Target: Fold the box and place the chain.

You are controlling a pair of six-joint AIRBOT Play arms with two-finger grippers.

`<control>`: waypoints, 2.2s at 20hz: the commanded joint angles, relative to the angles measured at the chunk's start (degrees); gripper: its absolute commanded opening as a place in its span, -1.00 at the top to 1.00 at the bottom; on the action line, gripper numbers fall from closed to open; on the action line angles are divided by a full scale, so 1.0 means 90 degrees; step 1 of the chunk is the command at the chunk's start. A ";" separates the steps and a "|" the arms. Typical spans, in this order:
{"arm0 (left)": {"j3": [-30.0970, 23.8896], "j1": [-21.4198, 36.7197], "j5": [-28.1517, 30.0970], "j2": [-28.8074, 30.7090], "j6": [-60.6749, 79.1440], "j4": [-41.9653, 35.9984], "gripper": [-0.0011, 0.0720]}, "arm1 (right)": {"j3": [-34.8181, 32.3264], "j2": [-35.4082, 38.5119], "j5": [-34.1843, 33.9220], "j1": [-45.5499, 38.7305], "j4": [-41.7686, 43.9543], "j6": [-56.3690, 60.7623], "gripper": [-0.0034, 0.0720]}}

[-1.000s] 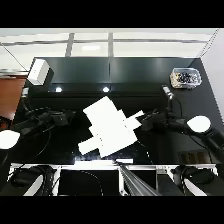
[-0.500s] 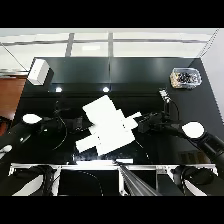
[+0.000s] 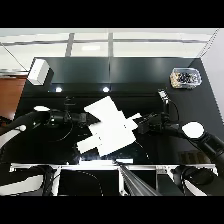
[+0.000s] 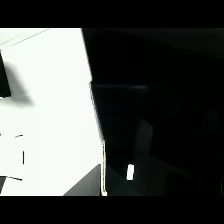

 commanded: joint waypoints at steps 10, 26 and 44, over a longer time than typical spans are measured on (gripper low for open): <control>0.0775 -0.0005 -0.1469 -0.0991 0.1081 0.0906 0.84 | 0.0005 0.0002 0.0090 0.0005 -0.0109 0.0022 0.89; 0.1464 -0.2069 0.1829 0.1287 0.2917 0.2771 0.90 | 0.1778 0.0007 0.3116 -0.3402 -0.4218 0.0034 -0.89; 0.1513 -0.2521 0.2285 0.0044 0.4413 0.2244 0.90 | 0.0046 -0.0061 0.2195 -0.1807 -0.2018 -0.4738 -0.89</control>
